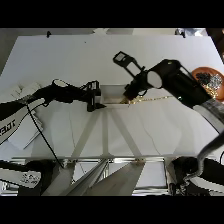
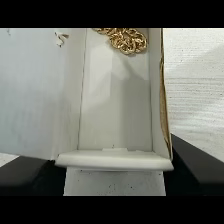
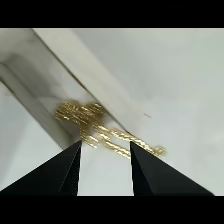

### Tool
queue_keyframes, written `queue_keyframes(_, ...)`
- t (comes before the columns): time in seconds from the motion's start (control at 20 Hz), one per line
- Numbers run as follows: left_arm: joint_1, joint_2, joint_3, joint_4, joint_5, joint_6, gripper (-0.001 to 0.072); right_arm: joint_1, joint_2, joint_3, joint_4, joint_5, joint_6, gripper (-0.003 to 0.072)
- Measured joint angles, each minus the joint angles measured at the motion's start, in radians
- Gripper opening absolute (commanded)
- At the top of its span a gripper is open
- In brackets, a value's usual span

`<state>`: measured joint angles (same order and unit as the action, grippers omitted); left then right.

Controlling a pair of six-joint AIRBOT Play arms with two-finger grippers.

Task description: Fold the box and place the chain.

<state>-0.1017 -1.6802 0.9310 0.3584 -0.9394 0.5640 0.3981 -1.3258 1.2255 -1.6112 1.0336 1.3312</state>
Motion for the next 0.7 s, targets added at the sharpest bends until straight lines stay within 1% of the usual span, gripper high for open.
queue_keyframes(0.05, 0.000, 0.000, 0.000, 0.000, 0.000, 0.000, 0.0343, -0.034, 0.013, 0.000, -0.014, 0.024, -0.021, 0.0413)
queue_keyframes(0.15, 0.000, 0.000, 0.000, 0.000, 0.000, 0.000, 0.0343, -0.117, 0.030, 0.000, -0.034, 0.070, -0.084, 0.0412)
queue_keyframes(0.25, 0.000, 0.000, 0.000, 0.000, 0.000, 0.000, 0.0343, -0.201, 0.033, -0.010, -0.034, 0.107, -0.189, 0.0413)
queue_keyframes(0.4, 0.000, 0.000, 0.000, 0.000, 0.000, 0.000, 0.0343, -0.320, 0.029, -0.034, 0.005, 0.121, -0.323, 0.0413)
queue_keyframes(0.5, 0.000, 0.000, 0.000, 0.000, 0.000, 0.000, 0.0343, -0.413, 0.021, -0.043, 0.009, 0.103, -0.322, 0.0413)
queue_keyframes(0.7, 0.000, 0.000, 0.000, 0.000, 0.000, 0.000, 0.0343, -0.632, 0.008, -0.051, -0.001, 0.060, -0.189, 0.0413)
